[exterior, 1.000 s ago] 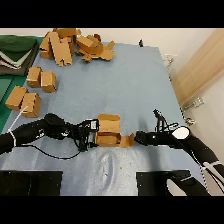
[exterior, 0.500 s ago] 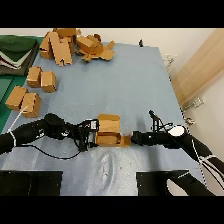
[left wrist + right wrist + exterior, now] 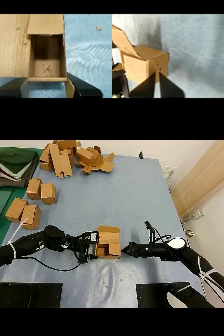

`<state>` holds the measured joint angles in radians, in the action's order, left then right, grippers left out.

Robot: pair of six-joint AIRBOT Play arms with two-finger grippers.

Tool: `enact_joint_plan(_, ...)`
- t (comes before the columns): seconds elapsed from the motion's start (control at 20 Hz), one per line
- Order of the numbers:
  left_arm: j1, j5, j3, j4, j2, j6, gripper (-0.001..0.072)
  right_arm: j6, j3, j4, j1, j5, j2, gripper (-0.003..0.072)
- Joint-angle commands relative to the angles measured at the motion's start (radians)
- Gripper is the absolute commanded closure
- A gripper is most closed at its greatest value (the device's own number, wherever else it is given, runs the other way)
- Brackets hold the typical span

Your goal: Fold the box.

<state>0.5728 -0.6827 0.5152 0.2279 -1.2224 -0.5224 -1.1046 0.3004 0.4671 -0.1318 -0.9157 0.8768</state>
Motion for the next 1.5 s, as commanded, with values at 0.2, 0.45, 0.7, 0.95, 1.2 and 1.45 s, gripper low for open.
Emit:
enact_joint_plan(0.2,0.000,0.000,0.000,0.000,0.000,0.000,0.0253,0.006,0.001,-0.017,-0.005,0.020,-0.016,0.0318)
enact_joint_plan(0.45,0.000,0.000,0.000,0.000,0.000,0.000,0.0253,-0.004,0.001,0.015,-0.005,0.019,-0.024,0.0405)
enact_joint_plan(0.7,0.000,0.000,0.000,0.000,0.000,0.000,0.0253,-0.003,0.001,-0.010,-0.006,0.000,-0.024,0.0381)
enact_joint_plan(0.95,0.000,0.000,0.000,0.000,0.000,0.000,0.0253,-0.002,0.002,-0.012,-0.005,-0.003,-0.024,0.0381)
enact_joint_plan(1.2,0.000,0.000,0.000,0.000,0.000,0.000,0.0253,-0.006,0.016,0.016,-0.005,-0.002,-0.024,0.0381)
enact_joint_plan(1.45,0.000,0.001,0.000,0.000,0.000,0.000,0.0254,-0.020,0.016,0.012,-0.010,-0.013,-0.024,0.0381)
